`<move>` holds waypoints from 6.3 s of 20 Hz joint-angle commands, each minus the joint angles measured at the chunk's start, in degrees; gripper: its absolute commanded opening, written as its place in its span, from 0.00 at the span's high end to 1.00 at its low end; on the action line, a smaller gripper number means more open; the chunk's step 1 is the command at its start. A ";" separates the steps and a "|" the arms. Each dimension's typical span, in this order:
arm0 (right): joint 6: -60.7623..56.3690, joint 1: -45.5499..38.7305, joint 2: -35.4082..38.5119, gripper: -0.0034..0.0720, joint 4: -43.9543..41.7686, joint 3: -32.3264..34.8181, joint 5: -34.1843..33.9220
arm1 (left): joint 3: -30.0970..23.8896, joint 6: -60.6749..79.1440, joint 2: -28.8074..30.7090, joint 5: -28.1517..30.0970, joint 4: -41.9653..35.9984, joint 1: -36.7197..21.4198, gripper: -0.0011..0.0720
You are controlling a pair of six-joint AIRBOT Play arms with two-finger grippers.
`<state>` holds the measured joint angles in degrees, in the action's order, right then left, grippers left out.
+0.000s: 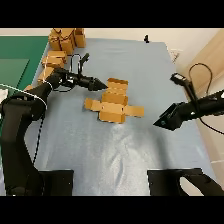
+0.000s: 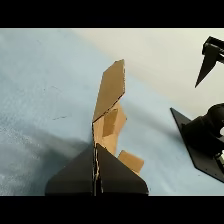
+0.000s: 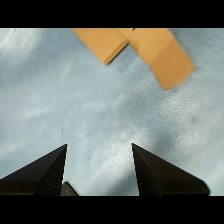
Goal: Fold the box.
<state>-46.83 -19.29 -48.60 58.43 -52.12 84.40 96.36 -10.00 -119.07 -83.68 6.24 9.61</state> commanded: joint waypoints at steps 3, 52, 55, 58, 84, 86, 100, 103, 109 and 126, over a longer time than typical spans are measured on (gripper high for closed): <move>1.42 8.52 0.74 0.15 10.08 1.20 -2.67 | -15.96 14.10 9.14 9.31 -0.76 0.13 0.97; 36.85 31.19 -18.27 0.00 -1.25 20.63 -79.87 | -27.91 25.11 17.05 9.22 1.60 -0.07 0.96; 36.96 30.93 -18.64 0.00 -1.22 20.28 -81.09 | -27.91 25.14 17.05 7.10 1.97 -0.07 0.96; 37.07 30.93 -19.32 0.00 -1.22 18.82 -80.67 | -27.91 25.14 17.05 5.88 2.69 -0.07 0.96; 67.98 22.73 -21.18 0.01 -15.50 14.27 -61.37 | -27.80 20.81 17.00 0.52 7.98 -0.20 0.96; 67.95 22.73 -21.09 0.01 -15.58 14.14 -61.33 | -27.80 20.76 17.00 1.03 8.13 -0.17 0.96; 70.23 22.73 -21.62 0.01 -19.69 14.03 -62.60 | -27.80 20.70 17.00 0.94 8.17 -0.17 0.96; 75.65 22.73 -22.88 0.01 -27.12 13.14 -62.38 | -27.80 20.68 17.00 0.52 8.44 -0.17 0.96; 76.91 21.62 -25.94 0.01 -30.86 9.68 -54.86 | -27.80 20.68 17.00 0.48 8.66 -0.20 0.96; 77.07 14.84 -33.48 0.01 -31.69 3.63 -35.30 | -21.94 17.53 13.46 -1.57 8.76 -2.23 0.96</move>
<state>30.37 -4.12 -81.17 26.76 -47.99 47.20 71.88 9.87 -103.81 -83.59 15.03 7.46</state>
